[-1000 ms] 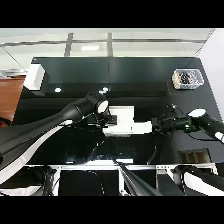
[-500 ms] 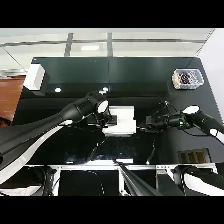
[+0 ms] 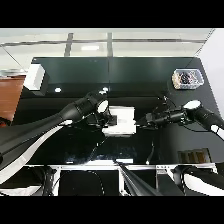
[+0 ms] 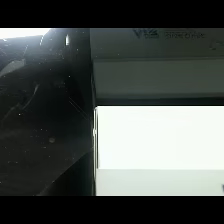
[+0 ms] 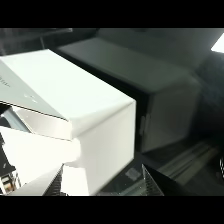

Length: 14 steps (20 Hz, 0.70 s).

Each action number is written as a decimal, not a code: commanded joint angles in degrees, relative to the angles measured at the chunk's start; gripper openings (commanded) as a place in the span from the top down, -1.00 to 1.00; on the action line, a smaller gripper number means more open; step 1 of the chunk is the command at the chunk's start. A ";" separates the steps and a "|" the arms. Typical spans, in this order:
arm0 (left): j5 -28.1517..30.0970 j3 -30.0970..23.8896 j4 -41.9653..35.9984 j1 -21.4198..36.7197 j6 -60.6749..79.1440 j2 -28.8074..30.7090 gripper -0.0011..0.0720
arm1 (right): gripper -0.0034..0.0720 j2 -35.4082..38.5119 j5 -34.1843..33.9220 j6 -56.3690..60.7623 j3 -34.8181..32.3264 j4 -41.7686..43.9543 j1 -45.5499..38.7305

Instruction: Fold the box and place the chain.

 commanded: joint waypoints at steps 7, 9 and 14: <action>-0.11 0.02 -0.09 0.07 0.00 -0.04 0.89 | -0.19 0.04 -4.79 11.06 5.31 -6.43 9.16; -0.11 0.02 -0.09 0.07 0.00 -0.04 0.89 | -0.12 0.20 -4.35 15.43 8.09 -9.77 10.73; -0.11 0.02 -0.13 0.00 -0.02 -0.04 0.89 | -0.06 0.33 -6.03 26.34 14.75 -19.69 18.25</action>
